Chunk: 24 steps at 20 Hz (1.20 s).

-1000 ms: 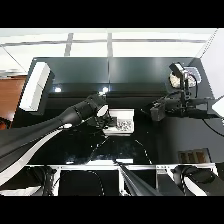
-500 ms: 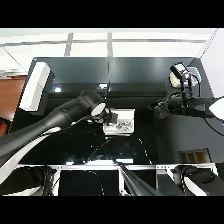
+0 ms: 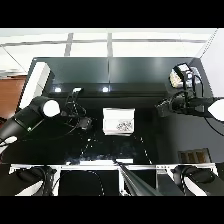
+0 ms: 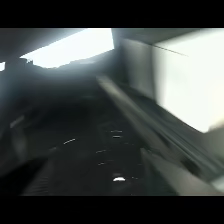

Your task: Fold the box and place the chain.

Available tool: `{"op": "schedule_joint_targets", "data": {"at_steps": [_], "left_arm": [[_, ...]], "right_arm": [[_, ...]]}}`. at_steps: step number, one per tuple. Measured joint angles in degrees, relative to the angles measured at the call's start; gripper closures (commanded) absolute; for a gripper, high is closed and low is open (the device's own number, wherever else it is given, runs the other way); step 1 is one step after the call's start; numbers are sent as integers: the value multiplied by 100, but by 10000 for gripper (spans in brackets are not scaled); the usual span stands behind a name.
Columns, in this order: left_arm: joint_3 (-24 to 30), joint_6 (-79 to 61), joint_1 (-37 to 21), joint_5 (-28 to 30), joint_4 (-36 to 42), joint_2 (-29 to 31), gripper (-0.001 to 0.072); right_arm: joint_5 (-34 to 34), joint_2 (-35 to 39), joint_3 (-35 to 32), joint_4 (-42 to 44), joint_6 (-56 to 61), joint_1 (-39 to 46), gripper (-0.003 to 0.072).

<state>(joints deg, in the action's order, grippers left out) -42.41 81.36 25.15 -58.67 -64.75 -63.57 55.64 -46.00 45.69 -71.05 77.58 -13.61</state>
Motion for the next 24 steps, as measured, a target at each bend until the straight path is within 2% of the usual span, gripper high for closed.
{"op": "schedule_joint_targets", "data": {"at_steps": [3, 6, 8, 11, 15, 24], "left_arm": [[310, -3536, -402, 210, 1449, -192, -2], [426, -6481, -553, 380, 2116, -378, -1], [450, -7779, -608, 540, 2396, -527, -1], [398, -8793, -664, 717, 2691, -850, 0], [282, -9486, -640, 726, 3047, -1235, 4], [214, -9860, -352, 525, 3233, -1563, 4]], "right_arm": [[103, 0, 0, -111, 229, 0, 340], [179, 0, 0, -140, 385, 0, 340], [201, 0, 0, -138, 485, 0, 340], [225, 0, 0, -90, 562, 0, 340], [234, 0, 0, -48, 605, 0, 340], [227, 0, 0, -35, 623, 0, 340]]}}
